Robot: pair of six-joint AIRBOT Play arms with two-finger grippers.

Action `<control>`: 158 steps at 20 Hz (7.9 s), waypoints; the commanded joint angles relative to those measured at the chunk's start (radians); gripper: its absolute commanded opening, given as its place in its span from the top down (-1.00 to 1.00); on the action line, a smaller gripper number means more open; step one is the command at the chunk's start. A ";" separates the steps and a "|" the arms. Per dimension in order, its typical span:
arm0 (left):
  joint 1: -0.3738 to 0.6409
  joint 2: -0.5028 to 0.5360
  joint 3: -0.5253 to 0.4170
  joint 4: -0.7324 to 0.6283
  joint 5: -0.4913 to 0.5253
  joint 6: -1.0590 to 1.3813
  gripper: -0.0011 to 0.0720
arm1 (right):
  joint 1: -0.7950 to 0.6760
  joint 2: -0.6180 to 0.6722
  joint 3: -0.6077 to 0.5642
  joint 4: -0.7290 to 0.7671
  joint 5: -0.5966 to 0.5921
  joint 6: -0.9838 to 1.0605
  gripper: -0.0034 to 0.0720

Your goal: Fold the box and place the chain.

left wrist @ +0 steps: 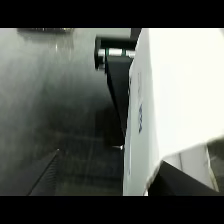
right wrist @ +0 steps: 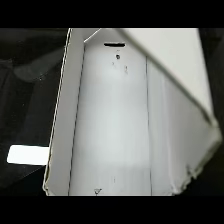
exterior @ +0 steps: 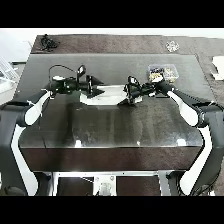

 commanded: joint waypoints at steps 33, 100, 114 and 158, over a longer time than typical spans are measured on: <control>-0.118 0.681 -0.611 0.056 0.284 0.068 0.94 | 0.000 0.000 0.000 0.002 0.000 0.000 -0.66; 0.002 0.288 -0.077 0.749 0.092 -0.389 -1.00 | 0.002 0.000 0.000 0.002 0.000 0.000 -0.66; 0.002 0.244 -0.118 0.598 0.078 -0.357 -0.37 | 0.002 0.000 0.000 0.002 0.000 0.001 -0.66; -0.074 0.226 -0.142 0.582 0.159 -0.330 0.27 | 0.002 0.000 0.000 0.002 0.000 0.001 -0.66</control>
